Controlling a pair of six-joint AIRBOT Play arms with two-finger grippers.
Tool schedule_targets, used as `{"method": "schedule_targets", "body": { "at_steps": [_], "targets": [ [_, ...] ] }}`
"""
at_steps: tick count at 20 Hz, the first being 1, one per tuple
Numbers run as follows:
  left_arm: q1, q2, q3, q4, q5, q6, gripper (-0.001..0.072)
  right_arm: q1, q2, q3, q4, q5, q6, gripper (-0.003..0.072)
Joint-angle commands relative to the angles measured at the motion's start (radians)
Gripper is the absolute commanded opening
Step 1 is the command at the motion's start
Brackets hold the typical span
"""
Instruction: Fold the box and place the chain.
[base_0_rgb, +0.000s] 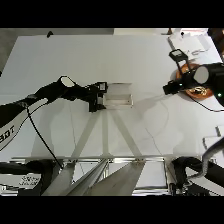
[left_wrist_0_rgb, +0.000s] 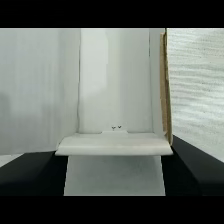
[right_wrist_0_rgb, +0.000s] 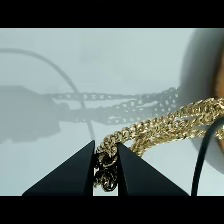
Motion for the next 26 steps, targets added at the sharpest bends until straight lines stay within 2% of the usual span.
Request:
{"method": "schedule_targets", "body": {
  "at_steps": [1, 12, 22, 26],
  "targets": [
    [0.000, 0.000, 0.000, 0.000, 0.000, 0.000, 0.0373, 0.096, 0.001, 0.000, 0.003, -0.001, 0.050, 0.0005],
    [0.000, 0.000, 0.000, 0.000, 0.000, 0.000, 0.0373, 0.289, 0.001, 0.000, 0.023, -0.037, 0.135, 0.0005],
    [0.000, 0.000, 0.000, 0.000, 0.000, 0.000, 0.0373, 0.495, -0.003, 0.000, 0.062, -0.185, 0.201, 0.0005],
    [0.000, 0.000, 0.000, 0.000, 0.000, 0.000, 0.0373, 0.541, -0.011, 0.000, 0.074, -0.329, 0.257, 0.0005]
  ]
}}
